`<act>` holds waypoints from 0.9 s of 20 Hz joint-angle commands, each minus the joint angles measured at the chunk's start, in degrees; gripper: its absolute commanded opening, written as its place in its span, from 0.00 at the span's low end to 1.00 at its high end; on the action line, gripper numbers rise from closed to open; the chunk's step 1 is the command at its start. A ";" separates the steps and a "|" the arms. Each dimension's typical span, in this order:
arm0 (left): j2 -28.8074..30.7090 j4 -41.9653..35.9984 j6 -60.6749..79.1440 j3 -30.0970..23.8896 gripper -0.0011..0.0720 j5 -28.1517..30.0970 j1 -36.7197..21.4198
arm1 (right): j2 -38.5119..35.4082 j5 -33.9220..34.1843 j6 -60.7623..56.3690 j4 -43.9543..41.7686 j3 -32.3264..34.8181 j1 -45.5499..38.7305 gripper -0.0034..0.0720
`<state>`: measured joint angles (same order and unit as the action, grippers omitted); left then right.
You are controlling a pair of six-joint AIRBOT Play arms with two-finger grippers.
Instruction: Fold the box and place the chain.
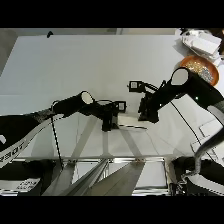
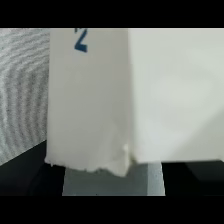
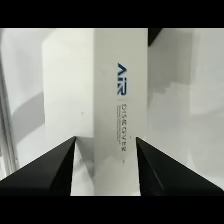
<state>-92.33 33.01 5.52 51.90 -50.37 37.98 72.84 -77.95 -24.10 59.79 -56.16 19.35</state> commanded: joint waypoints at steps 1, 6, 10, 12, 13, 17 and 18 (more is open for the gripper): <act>0.02 0.00 0.02 0.02 0.20 0.00 -0.02 | -0.22 2.34 -1.64 4.81 0.00 1.40 0.48; 0.02 0.00 0.02 0.02 0.20 0.00 -0.02 | -0.22 2.10 -1.64 4.63 0.02 1.49 0.36; 0.02 0.00 0.02 0.02 0.20 0.00 -0.02 | -0.22 1.55 -1.66 4.42 0.11 1.66 0.33; 0.02 0.00 0.02 0.02 0.20 -0.02 -0.02 | -0.22 1.33 -1.66 4.42 0.52 2.40 0.26; 0.02 0.00 0.02 0.02 0.20 0.00 -0.02 | -0.22 1.95 -1.64 4.42 0.98 2.75 0.26; 0.02 0.00 0.02 0.02 0.20 0.00 -0.02 | -0.22 5.20 -3.21 4.42 1.79 2.80 0.26; 0.02 0.02 0.02 0.02 0.20 0.00 -0.02 | -0.22 5.38 -3.63 4.39 1.79 2.80 0.26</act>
<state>-92.36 32.95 5.50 51.88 -50.35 37.98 72.64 -74.76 -26.39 64.27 -54.68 22.00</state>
